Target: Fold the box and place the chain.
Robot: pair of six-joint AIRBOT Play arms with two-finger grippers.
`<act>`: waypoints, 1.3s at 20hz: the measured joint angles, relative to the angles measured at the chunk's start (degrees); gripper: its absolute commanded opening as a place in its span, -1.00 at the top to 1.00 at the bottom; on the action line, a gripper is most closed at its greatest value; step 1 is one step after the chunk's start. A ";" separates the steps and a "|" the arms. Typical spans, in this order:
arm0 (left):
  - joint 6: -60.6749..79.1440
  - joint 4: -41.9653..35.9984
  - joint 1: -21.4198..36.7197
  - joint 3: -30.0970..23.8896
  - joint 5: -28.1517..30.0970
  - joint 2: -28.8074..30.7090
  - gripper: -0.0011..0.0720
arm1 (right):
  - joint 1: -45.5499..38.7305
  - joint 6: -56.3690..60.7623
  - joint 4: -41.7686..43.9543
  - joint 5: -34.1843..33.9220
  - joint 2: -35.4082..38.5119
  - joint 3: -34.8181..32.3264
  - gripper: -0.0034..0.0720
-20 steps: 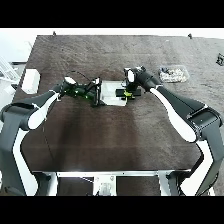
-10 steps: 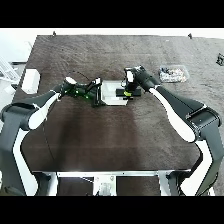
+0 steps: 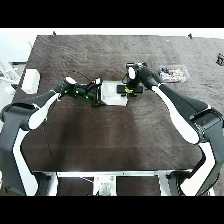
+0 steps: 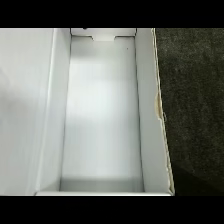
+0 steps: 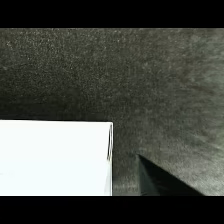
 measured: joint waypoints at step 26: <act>-0.07 0.04 0.00 0.00 0.09 0.00 -0.35 | -34.38 -34.73 4.81 -16.31 1.73 8.61 -0.55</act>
